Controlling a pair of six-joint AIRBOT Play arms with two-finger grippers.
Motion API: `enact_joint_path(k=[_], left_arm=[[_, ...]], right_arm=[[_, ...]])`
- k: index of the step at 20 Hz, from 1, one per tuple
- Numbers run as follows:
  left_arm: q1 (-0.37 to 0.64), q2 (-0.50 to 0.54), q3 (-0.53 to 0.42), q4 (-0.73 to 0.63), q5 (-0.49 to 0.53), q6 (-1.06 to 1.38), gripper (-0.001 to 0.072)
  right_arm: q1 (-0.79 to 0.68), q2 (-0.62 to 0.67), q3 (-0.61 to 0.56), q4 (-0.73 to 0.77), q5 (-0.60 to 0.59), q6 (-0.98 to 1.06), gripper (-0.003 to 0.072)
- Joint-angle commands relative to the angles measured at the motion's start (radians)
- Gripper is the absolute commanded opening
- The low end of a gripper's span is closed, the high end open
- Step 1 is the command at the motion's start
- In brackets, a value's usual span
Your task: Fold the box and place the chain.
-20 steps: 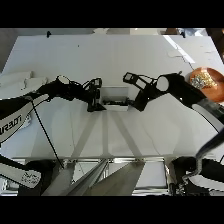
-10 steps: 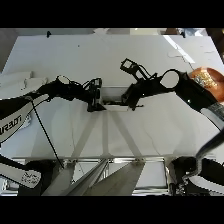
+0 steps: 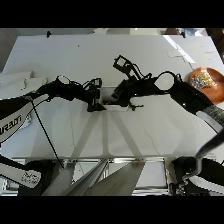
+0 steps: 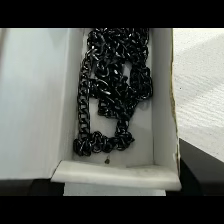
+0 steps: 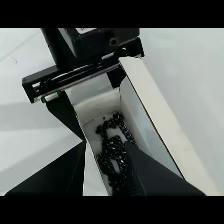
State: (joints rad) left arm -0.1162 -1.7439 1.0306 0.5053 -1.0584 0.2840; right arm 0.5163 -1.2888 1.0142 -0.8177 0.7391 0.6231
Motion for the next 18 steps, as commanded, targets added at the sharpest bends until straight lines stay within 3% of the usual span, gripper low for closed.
enact_joint_path(k=[1, 5, 7, 8, 9, 18], left_arm=[[0.0, 0.0, 0.001, 0.0, 0.0, 0.0, 0.0364], [0.0, 0.0, 0.001, 0.0, 0.0, 0.0, 0.0364], [0.0, 0.0, 0.001, 0.0, 0.0, 0.0, 0.0364], [0.0, 0.0, 0.001, 0.0, 0.0, 0.0, 0.0364], [0.0, 0.0, 0.001, 0.0, 0.0, 0.0, 0.0364], [0.0, 0.0, 0.001, 0.0, 0.0, 0.0, 0.0364]], right_arm=[[-0.019, 0.019, 0.001, -0.153, 0.037, 0.056, 0.028], [-0.128, 0.055, 0.0, -0.306, 0.207, 0.085, 0.0282], [-0.183, 0.055, -0.006, -0.332, 0.256, 0.083, 0.0353], [-0.205, 0.055, -0.015, -0.338, 0.252, 0.08, 0.0421], [-0.222, 0.053, -0.026, -0.338, 0.241, 0.069, 0.0442], [-0.235, -0.072, -0.107, -0.27, 0.184, -0.102, 0.0441]])
